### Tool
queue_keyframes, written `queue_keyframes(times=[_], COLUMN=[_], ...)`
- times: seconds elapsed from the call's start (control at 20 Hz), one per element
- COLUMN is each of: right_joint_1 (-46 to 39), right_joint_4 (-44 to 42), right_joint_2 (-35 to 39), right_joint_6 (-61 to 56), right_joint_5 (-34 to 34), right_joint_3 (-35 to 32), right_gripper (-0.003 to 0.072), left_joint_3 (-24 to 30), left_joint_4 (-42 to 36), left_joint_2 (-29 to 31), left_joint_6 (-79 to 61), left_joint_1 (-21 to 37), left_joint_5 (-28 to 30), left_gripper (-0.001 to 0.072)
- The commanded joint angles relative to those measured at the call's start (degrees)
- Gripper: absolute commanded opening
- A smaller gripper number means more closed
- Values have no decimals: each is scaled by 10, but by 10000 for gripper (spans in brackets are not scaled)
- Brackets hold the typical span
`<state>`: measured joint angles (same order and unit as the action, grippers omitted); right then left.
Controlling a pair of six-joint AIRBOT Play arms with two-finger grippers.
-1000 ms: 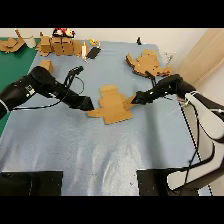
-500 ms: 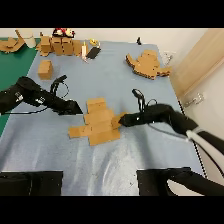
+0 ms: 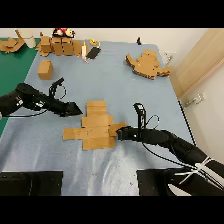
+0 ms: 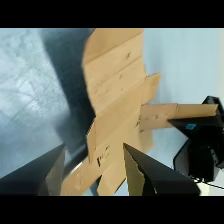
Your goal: Fold the box.
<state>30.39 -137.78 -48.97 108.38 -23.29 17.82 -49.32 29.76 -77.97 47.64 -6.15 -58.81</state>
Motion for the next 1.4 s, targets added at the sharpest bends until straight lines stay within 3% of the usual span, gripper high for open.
queue_keyframes(times=[0.0,0.25,0.7,0.8,1.15,1.2,1.25,1.35], right_joint_1=[16,16,16,16,16,16,16,16], right_joint_4=[4,7,9,9,9,11,11,11], right_joint_2=[8,8,8,8,8,8,8,8], right_joint_6=[-10,-10,-19,-19,-19,-19,-19,-19], right_joint_5=[7,5,-5,-11,-20,-23,-23,-23], right_joint_3=[-10,-10,-10,-10,-10,-10,-10,-10], right_gripper=[1,0,1,0,1,1,1,1], left_joint_3=[2,-1,-14,-22,-24,-24,-24,-24], left_joint_4=[-76,-111,-187,-199,-190,-190,-187,-172], left_joint_2=[-33,-98,-135,-138,-138,-138,-138,-138], left_joint_6=[-78,-111,-180,-193,-205,-209,-211,-213], left_joint_1=[0,-1,-22,-31,-43,-43,-43,-43], left_joint_5=[5,1,-17,-27,-63,-69,-73,-80], left_gripper=[564,563,562,471,469,411,296,297])
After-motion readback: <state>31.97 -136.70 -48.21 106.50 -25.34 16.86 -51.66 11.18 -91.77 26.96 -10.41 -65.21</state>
